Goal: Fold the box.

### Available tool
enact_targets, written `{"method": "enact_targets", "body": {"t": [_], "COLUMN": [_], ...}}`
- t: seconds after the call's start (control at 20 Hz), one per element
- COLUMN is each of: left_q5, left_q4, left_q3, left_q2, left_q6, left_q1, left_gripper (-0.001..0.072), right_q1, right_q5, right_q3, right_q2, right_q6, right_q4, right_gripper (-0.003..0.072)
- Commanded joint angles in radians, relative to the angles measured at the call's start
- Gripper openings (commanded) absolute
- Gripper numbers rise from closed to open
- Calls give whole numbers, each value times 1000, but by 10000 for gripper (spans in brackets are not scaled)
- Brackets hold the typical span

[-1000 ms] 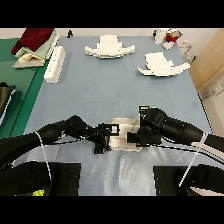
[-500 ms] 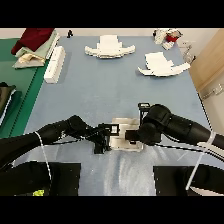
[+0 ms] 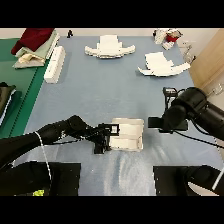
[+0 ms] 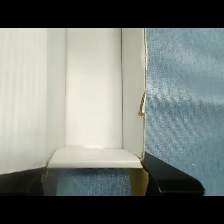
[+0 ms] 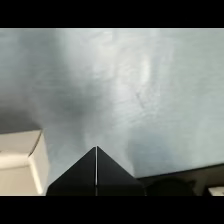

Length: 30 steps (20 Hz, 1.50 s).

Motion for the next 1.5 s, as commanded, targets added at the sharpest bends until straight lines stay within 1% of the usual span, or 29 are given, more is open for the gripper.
{"method": "enact_targets", "body": {"t": [0.0,0.05,0.1,0.15,0.2,0.25,0.3,0.35,0.55,0.75,0.85,1.0,1.1,1.2,1.35,1.45], "left_q5": [0,0,0,0,0,0,0,0,0,0,0,0,0,0,0,0], "left_q4": [0,0,0,0,0,0,0,0,0,0,0,0,0,0,0,0], "left_q3": [0,0,0,0,0,0,0,0,0,0,0,0,0,0,0,0], "left_q2": [0,0,0,0,0,0,0,0,0,0,0,0,0,0,0,0], "left_q6": [0,0,0,0,0,0,0,0,0,0,0,0,0,0,0,0], "left_q1": [0,0,0,0,0,0,0,0,0,0,0,0,0,0,0,0], "left_gripper": [397,397,397,397,397,397,397,397,397,397,397,397,397,397,397,397], "right_q1": [-269,-342,-415,-473,-507,-522,-518,-507,-445,-363,-315,-231,-171,-100,13,78], "right_q5": [183,217,215,172,97,8,-72,-112,-132,-140,-109,27,143,286,497,612], "right_q3": [-46,-46,-44,-37,-21,6,42,64,79,78,76,36,-16,-91,-226,-297], "right_q2": [-90,-144,-207,-272,-332,-387,-439,-470,-480,-413,-362,-246,-160,-72,56,124], "right_q6": [-355,-517,-706,-882,-1022,-1115,-1156,-1162,-1284,-1347,-1353,-1369,-1378,-1389,-1404,-1404], "right_q4": [292,477,708,922,1070,1152,1170,1167,1153,1042,983,889,844,809,795,769], "right_gripper": [1,1,1,1,1,1,1,1,1,1,1,1,1,1,1,1]}}
